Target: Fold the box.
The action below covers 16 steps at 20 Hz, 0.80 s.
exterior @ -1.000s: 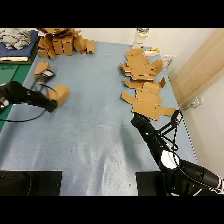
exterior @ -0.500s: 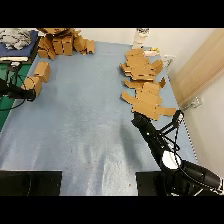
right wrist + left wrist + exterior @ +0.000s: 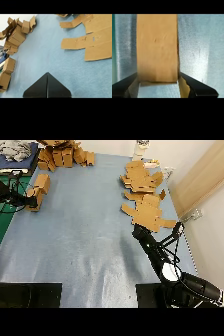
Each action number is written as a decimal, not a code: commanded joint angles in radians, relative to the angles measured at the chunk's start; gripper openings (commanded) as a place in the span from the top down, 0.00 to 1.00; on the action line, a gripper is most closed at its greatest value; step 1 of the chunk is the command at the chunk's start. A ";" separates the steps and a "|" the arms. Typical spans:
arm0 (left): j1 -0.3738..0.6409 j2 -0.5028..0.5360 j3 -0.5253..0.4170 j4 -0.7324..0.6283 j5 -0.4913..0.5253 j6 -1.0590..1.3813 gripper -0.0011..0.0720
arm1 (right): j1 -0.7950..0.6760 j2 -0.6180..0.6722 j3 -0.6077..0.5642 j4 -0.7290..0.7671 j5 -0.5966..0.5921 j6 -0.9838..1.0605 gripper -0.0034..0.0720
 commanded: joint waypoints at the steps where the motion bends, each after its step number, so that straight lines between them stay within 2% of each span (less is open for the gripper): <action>1: 0.002 -0.011 0.010 -0.001 -0.022 -0.004 0.04 | -0.001 0.000 0.001 -0.005 -0.005 0.000 0.95; 5: 0.014 0.001 0.021 0.001 -0.108 -0.018 0.04 | -0.001 0.001 0.002 -0.008 -0.003 0.000 0.95; 10: 0.050 0.038 0.087 0.002 -0.202 -0.082 0.04 | -0.001 0.001 0.002 -0.008 0.016 0.000 0.94; 11: 0.050 0.035 0.087 -0.001 -0.229 -0.094 0.04 | -0.001 0.001 0.002 -0.012 0.016 0.000 0.86; 14: 0.046 0.014 0.087 0.002 -0.281 -0.126 0.04 | -0.001 0.001 0.002 -0.051 0.016 0.000 0.42; 15: 0.046 0.012 0.087 0.003 -0.283 -0.128 0.04 | -0.001 0.001 0.002 -0.060 0.016 0.000 0.33; 16: 0.046 0.011 0.087 0.002 -0.280 -0.132 0.04 | -0.001 0.001 0.002 -0.060 0.016 0.001 0.29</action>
